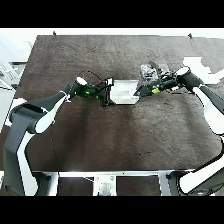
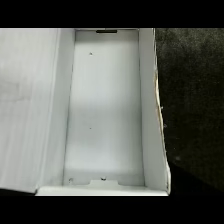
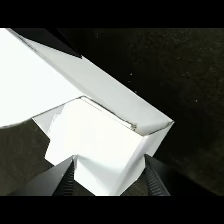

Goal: Fold the box and place the chain.

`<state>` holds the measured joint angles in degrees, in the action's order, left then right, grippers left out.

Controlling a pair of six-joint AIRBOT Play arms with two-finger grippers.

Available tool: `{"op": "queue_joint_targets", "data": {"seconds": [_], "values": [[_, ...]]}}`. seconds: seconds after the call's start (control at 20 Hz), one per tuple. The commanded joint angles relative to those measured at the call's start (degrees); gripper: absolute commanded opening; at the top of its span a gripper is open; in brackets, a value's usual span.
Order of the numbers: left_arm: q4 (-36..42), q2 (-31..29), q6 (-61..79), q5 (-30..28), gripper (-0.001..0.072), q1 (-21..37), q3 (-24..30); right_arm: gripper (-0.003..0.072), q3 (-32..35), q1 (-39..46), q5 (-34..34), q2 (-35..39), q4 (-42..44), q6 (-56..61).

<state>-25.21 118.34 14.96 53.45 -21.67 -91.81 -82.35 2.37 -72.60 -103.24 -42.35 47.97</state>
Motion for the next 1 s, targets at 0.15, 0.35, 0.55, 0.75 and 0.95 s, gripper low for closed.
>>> {"op": "queue_joint_targets", "data": {"seconds": [0.15, 0.35, 0.55, 0.75, 0.95], "values": [[0.0, 0.0, 0.0, 0.0, 0.0413, 0.0, 0.0, 0.0509, -0.9, -2.6, 3.2, 0.0, -6.5, 4.1], [0.0, 0.0, 0.0, 0.0, 0.0413, 0.0, 0.0, 0.0509, -3.8, -3.7, 4.3, 0.0, -10.1, 8.5], [0.0, 0.0, 0.0, 0.0, 0.0413, 0.0, 0.0, 0.0508, -4.5, -6.2, 4.2, 0.0, -13.4, 12.6], [0.0, 0.0, 0.0, 0.0, 0.0413, 0.0, 0.0, 0.0508, -4.5, -9.5, 6.1, 0.0, -23.5, 20.5], [0.0, 0.0, 0.0, 0.0, 0.0413, 0.0, 0.0, 0.0507, -4.9, -11.8, 8.6, 0.0, -25.9, 23.6]]}}
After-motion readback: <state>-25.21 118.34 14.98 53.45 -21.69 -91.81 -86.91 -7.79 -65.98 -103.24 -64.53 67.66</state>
